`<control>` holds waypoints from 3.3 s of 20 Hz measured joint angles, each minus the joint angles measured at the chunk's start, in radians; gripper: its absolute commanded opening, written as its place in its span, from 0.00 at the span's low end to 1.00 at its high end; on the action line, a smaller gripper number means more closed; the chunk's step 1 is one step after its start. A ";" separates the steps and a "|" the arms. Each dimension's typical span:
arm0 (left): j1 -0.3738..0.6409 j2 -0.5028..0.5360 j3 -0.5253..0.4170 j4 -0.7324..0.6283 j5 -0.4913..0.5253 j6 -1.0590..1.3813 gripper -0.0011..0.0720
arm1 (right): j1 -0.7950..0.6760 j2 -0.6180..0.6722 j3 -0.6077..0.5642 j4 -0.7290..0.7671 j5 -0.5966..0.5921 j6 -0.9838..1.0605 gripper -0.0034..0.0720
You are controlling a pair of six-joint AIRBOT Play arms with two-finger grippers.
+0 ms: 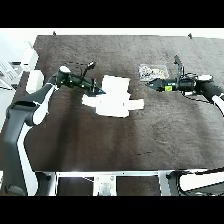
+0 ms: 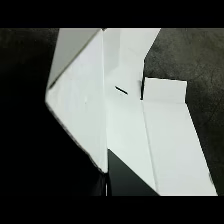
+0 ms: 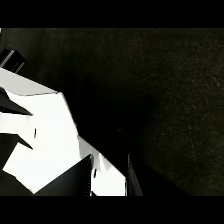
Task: Fold the box and place the chain.
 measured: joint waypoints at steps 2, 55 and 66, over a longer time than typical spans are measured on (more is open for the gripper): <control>0.000 0.038 -0.075 -0.035 0.041 0.087 0.04 | 0.010 0.003 -0.004 0.004 0.002 -0.008 0.41; -0.015 0.047 -0.292 -0.259 0.228 0.595 0.04 | 0.035 0.202 -0.171 0.039 0.085 -0.291 0.39; -0.015 0.047 -0.292 -0.258 0.227 0.595 0.04 | 0.213 0.311 -0.309 -0.234 -0.135 -0.569 0.92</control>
